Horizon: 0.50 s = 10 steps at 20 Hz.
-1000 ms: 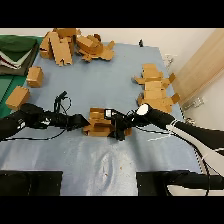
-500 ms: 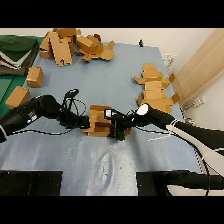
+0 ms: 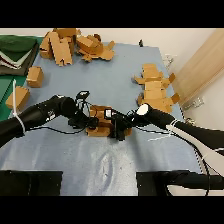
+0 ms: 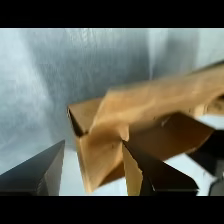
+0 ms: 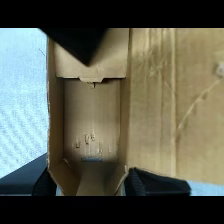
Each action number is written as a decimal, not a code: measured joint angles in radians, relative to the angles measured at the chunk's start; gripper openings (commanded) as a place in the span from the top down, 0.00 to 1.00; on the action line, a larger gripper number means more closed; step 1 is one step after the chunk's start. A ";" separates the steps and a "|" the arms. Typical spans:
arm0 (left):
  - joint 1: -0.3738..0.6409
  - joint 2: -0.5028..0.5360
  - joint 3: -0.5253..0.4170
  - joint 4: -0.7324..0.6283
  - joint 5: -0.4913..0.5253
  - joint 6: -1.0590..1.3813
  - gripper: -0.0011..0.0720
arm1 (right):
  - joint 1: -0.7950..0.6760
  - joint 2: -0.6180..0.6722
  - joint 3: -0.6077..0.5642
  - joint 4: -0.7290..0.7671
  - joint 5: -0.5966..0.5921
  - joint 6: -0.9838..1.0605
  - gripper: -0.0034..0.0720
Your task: Fold the box.
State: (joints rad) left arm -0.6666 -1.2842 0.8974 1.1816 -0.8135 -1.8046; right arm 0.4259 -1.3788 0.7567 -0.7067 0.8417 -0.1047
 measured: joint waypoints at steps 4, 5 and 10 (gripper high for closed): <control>-0.047 -0.059 0.075 0.087 -0.042 -0.087 0.28 | 0.000 0.000 0.000 0.000 0.000 0.000 0.28; -0.064 -0.078 0.095 0.116 -0.065 -0.114 0.28 | 0.000 0.000 0.000 0.000 0.000 0.000 0.28; -0.125 -0.134 0.151 0.280 -0.169 -0.249 0.70 | 0.000 0.000 0.000 0.000 0.000 0.000 0.28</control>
State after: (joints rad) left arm -0.7914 -1.4181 1.0489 1.4612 -0.9829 -2.0537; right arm 0.4263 -1.3788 0.7567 -0.7063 0.8413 -0.1047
